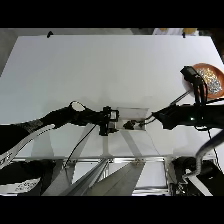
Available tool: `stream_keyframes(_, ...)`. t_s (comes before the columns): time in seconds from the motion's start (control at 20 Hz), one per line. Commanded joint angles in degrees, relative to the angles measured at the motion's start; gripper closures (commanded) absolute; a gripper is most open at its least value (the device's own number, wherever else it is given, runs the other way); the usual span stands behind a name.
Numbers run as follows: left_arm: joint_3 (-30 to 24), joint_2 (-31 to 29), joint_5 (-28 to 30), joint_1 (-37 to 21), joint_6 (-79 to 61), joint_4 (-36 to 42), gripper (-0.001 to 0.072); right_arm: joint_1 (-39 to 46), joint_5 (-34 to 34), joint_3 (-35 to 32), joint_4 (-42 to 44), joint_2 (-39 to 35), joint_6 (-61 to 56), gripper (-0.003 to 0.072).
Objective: Fold the box and place the chain.
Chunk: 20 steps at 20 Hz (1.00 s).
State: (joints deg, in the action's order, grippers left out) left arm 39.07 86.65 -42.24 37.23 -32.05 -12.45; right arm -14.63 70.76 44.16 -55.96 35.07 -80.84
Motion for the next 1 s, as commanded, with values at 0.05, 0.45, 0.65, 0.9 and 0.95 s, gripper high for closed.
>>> stream_keyframes(0.05, 0.0, -0.04, 0.0, 0.0, -0.02, 0.0, 0.0691, -2.25, -2.62, 0.04, 10.12, 0.48, 3.54, 0.0667)
stream_keyframes(0.45, 0.0, -0.04, 0.0, 0.0, 0.0, 0.0, 0.0691, -13.53, -9.68, 0.04, -0.55, 11.43, 2.73, 0.0666)
stream_keyframes(0.65, 0.0, -0.04, 0.0, 0.0, 0.0, 0.0, 0.0691, -15.21, -9.38, 0.02, -3.28, 19.39, 3.39, 0.058)
stream_keyframes(0.9, 0.0, -0.04, 0.0, 0.0, 0.0, 0.0, 0.0691, -14.27, -8.5, 0.63, -5.68, 21.51, 3.39, 0.0456)
stream_keyframes(0.95, 0.0, -0.07, 0.0, 0.0, 0.0, 0.0, 0.0691, -13.31, -8.02, 1.55, -5.73, 20.76, 3.41, 0.0456)
